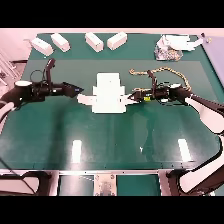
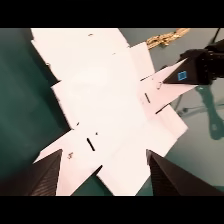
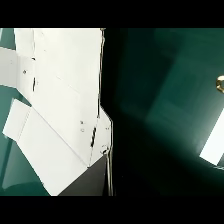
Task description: Fold the box and place the chain.
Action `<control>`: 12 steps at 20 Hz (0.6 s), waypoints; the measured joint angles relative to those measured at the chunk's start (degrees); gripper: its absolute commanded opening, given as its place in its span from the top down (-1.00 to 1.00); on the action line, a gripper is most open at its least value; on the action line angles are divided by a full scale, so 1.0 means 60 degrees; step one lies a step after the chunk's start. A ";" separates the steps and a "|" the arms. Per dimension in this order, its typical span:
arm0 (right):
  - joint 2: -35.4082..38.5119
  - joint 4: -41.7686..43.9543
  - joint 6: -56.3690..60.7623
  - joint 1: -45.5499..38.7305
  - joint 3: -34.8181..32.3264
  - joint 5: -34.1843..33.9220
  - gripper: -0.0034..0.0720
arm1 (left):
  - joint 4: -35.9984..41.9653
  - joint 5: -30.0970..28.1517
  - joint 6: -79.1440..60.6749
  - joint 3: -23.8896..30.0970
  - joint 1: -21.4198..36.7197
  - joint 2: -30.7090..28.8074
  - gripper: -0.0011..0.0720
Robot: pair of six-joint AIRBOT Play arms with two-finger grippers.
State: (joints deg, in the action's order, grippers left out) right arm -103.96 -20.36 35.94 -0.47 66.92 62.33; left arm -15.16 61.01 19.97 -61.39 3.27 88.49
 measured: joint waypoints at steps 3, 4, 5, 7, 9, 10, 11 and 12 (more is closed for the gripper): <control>0.0004 0.0004 0.0000 0.0000 0.0000 0.0000 0.91 | -0.0568 0.0710 0.0783 -0.1206 0.0004 0.0849 -0.69; 0.0000 0.0007 0.0000 0.0000 0.0000 0.0000 0.91 | -0.0656 0.0801 0.0951 -0.1490 0.0004 0.0994 -0.69; 0.0000 0.0015 0.0000 0.0000 0.0000 -0.0015 0.91 | -0.0718 0.0867 0.1060 -0.1698 0.0004 0.1100 -0.68; 0.0000 0.0040 0.0000 0.0000 0.0000 -0.0069 0.91 | -0.0670 0.1184 0.1118 -0.1978 0.0007 0.1220 -0.68; 0.0004 0.0044 0.0000 0.0000 0.0000 -0.0113 0.90 | -0.0645 0.1231 0.1206 -0.2124 -0.0033 0.1322 -0.68; 0.0000 0.0047 -0.0004 0.0000 0.0000 -0.0117 0.91 | -0.0663 0.1173 0.1326 -0.2178 -0.0040 0.1381 -0.68; 0.0000 0.0047 0.0000 0.0000 0.0000 -0.0127 0.91 | -0.0780 0.1107 0.1483 -0.2273 -0.0044 0.1494 -0.68; 0.0004 0.0051 -0.0004 0.0000 0.0000 -0.0131 0.91 | -0.0987 0.1096 0.1654 -0.2412 -0.0044 0.1661 -0.68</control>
